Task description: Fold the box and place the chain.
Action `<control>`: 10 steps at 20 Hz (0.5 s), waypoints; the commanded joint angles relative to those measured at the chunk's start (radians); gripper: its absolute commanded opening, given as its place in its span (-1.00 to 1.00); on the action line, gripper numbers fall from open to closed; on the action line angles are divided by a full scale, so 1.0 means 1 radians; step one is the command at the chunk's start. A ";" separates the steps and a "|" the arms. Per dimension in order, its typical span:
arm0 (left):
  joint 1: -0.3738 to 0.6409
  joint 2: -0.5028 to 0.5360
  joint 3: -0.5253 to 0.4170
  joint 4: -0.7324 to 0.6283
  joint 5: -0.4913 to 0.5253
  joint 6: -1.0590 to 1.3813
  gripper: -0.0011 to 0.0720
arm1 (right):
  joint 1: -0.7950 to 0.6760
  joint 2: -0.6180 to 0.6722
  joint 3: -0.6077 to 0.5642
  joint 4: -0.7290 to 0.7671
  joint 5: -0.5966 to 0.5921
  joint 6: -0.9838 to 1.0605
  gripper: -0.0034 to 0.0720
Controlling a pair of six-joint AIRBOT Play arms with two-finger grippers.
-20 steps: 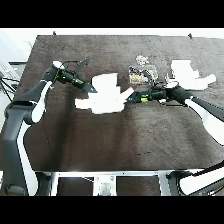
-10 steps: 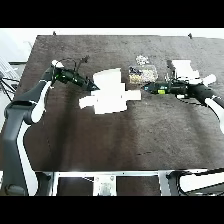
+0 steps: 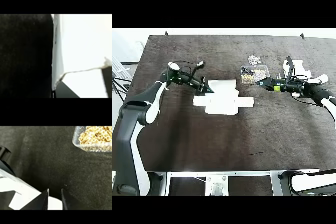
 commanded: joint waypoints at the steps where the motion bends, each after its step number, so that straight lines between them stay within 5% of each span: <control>1: -0.020 0.000 -0.016 0.049 0.043 0.048 -0.93 | 0.004 0.001 0.000 0.013 0.000 -0.018 -0.34; 10: -0.020 0.001 -0.037 0.018 0.055 0.096 -0.93 | 0.004 0.001 0.000 0.011 0.001 -0.043 -0.34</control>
